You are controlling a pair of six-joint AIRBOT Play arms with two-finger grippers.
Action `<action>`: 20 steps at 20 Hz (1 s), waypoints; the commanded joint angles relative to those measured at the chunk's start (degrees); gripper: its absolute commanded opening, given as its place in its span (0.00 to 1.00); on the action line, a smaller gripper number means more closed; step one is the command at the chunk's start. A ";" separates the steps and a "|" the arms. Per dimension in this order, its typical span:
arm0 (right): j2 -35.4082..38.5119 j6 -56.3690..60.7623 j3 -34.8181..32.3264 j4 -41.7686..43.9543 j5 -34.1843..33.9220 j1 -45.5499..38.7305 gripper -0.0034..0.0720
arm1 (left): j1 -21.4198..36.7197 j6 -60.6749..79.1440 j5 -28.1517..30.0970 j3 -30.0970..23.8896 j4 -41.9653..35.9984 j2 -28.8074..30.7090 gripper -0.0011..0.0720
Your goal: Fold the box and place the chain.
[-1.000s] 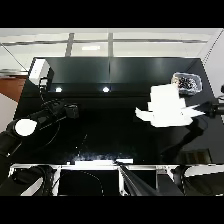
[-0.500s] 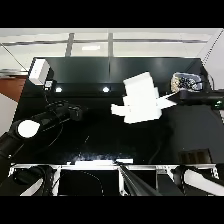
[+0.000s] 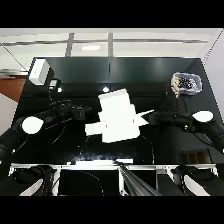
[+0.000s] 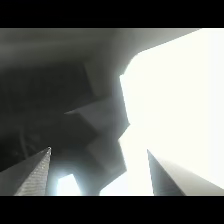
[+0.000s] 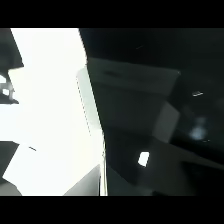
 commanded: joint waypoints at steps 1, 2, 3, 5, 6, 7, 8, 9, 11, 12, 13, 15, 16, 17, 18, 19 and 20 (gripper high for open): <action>0.79 -1.51 -1.62 1.75 -2.73 5.09 0.10 | 2.84 -0.31 -13.94 6.78 -2.29 -8.66 0.97; 0.79 -1.51 -1.62 1.75 -2.75 5.55 0.09 | 4.70 2.32 -17.81 8.98 -4.55 -12.33 0.97; 0.79 -1.51 -1.62 1.73 -2.69 5.60 0.10 | 7.04 7.32 -22.58 11.02 -8.79 -16.44 0.97; 0.81 -1.57 -1.62 1.68 -2.67 5.55 0.10 | 10.99 17.51 -29.59 13.27 -17.49 -23.39 0.98; 0.81 -1.57 -1.62 1.66 -2.67 5.55 0.10 | 12.02 20.17 -30.32 13.51 -19.82 -25.68 0.98; 0.79 -1.55 -1.62 1.60 -2.73 5.55 0.10 | 12.17 22.73 -30.36 13.53 -22.34 -27.58 0.98; 0.79 -1.55 -1.62 1.60 -2.75 5.55 0.09 | 11.93 27.23 -31.23 13.53 -24.96 -29.07 0.98; 0.79 -1.55 -1.62 1.62 -2.78 5.55 0.09 | 11.17 33.24 -32.52 13.53 -27.69 -30.51 0.98; 0.79 -1.55 -1.62 1.70 -2.97 5.55 0.10 | 9.38 40.37 -34.16 13.60 -31.69 -32.85 0.98; 0.79 -1.55 -1.62 1.70 -3.06 5.55 0.10 | 8.70 42.86 -34.88 13.66 -32.79 -33.81 0.97; 0.81 -1.55 -1.62 1.70 -3.04 5.55 0.10 | 8.02 45.99 -36.59 13.73 -32.89 -34.80 0.97; 0.81 -1.53 -1.62 1.70 -3.08 5.55 0.10 | 6.82 49.92 -38.97 14.51 -31.08 -36.17 0.94; 0.79 -1.53 -1.62 1.73 -3.15 5.55 0.10 | 6.36 50.21 -38.16 14.78 -30.38 -36.26 0.94; 0.79 -1.53 -1.62 1.70 -3.17 5.55 0.10 | 6.36 50.42 -37.46 14.95 -30.10 -36.26 0.85; 0.79 -1.53 -1.62 1.70 -3.19 5.55 0.10 | 6.51 50.58 -36.76 15.08 -29.66 -36.26 0.78; 0.79 -1.53 -1.62 1.70 -3.21 5.55 0.10 | 6.69 51.28 -36.81 15.08 -29.64 -36.33 0.77; 0.79 -1.53 -1.62 1.70 -3.21 5.55 0.10 | 6.99 51.84 -36.98 15.08 -29.44 -36.39 0.77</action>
